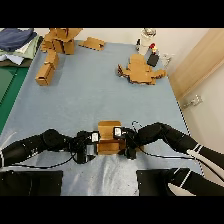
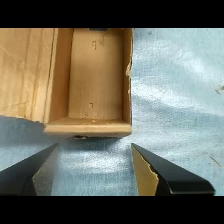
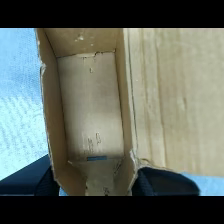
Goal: Fold the box.
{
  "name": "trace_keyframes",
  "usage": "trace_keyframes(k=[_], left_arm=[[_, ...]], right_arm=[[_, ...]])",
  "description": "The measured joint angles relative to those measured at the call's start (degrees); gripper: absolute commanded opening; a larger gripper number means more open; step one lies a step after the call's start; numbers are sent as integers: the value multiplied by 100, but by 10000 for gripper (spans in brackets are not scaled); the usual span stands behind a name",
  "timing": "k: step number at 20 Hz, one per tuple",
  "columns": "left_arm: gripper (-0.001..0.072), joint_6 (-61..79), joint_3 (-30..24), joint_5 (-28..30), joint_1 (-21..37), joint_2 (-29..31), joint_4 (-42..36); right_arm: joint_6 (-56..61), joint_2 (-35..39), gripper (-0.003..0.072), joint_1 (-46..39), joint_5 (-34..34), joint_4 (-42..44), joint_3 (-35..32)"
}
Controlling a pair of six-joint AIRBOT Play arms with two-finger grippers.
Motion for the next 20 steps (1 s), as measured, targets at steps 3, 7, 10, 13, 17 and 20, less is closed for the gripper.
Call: trace_keyframes(k=[3, 7, 10, 13, 17, 20], left_arm=[[695, 4, 11, 2, -2, -13, -101], [695, 24, 63, 94, -92, -96, -184], [695, 26, 94, 125, -120, -127, -221], [695, 28, 111, 131, -133, -136, -278], [695, 52, 208, 142, -179, -240, -319], [694, 138, 308, 160, -197, -400, -328]], right_arm=[[-2, 0, 500, 0, 0, 0, 0], [-2, -2, 500, -2, 0, 0, 0], [-2, -2, 500, 0, 0, -2, 0], [-2, 0, 500, 0, 0, -2, 0], [-2, 0, 500, 0, 0, -2, 0], [-2, 0, 500, 0, 0, -2, 0]])
